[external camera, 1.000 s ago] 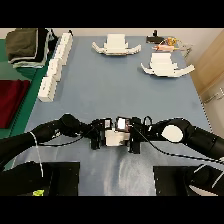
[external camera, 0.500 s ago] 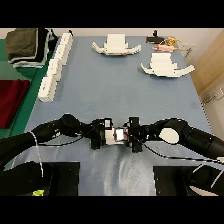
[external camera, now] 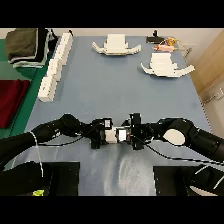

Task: Fold the box.

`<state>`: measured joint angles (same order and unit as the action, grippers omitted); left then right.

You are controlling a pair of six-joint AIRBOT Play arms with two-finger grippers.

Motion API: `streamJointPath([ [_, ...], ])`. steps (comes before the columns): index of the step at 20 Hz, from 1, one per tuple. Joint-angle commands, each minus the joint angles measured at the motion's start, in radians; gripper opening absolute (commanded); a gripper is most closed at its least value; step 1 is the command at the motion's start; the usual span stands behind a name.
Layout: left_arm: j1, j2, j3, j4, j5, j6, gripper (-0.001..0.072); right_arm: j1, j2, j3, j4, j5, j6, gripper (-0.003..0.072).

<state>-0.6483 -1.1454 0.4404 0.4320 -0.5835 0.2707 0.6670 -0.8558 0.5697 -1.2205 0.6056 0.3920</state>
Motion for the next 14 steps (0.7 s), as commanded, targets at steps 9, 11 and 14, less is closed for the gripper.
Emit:
streamJointPath([
  [9,0.0,0.0,0.0,0.0,-0.001,0.001,0.0503,0.0,-0.04,0.0,0.019,-0.04,0.0,0.0387],
  [11,0.0,0.0,0.0,0.0,-0.001,0.001,0.0503,0.001,-0.061,0.0,0.053,-0.003,0.0,0.0369],
  [14,0.0,0.0,0.0,0.0,-0.001,0.001,0.0503,0.001,-0.064,0.0,0.08,0.051,-0.001,0.0268],
])
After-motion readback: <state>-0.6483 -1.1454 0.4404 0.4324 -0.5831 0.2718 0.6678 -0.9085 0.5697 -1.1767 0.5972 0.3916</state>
